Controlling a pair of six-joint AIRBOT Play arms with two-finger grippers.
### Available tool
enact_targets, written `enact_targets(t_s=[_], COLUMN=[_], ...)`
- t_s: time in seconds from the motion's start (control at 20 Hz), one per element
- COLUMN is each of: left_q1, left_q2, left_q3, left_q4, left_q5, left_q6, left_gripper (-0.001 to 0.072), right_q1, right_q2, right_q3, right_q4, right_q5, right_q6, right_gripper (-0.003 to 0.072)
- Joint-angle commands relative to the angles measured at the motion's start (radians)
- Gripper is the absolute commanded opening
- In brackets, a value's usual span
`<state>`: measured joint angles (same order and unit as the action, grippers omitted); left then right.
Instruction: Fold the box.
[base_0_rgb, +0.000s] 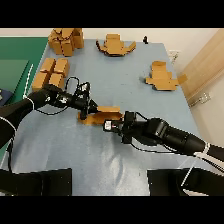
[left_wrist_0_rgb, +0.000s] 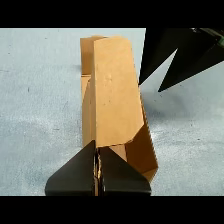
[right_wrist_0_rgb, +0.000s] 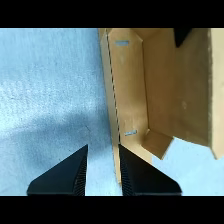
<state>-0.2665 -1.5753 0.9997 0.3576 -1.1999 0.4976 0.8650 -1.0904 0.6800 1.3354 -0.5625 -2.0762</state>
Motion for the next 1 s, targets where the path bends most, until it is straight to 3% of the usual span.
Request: enact_targets(t_s=[0.0, 0.55, 0.95], left_q1=[0.000, 0.000, 0.000], left_q2=[-0.001, -0.002, -0.002], left_q3=[-0.001, -0.001, -0.001], left_q4=[0.003, 0.002, 0.003], left_q5=[0.012, 0.015, 0.014], left_q6=[-0.001, -0.001, -0.001], left_gripper=[0.0017, 0.0019, 0.0019], right_q1=[0.000, -0.024, -0.024], right_q2=[-0.022, -0.026, -0.108], right_q3=[0.002, 0.031, 0.031], right_q4=[-0.039, -0.104, -0.127], right_q5=[-0.001, 0.057, 0.071], right_q6=[-0.001, 0.000, 0.003], right_gripper=[0.0307, 0.0305, 0.0307])
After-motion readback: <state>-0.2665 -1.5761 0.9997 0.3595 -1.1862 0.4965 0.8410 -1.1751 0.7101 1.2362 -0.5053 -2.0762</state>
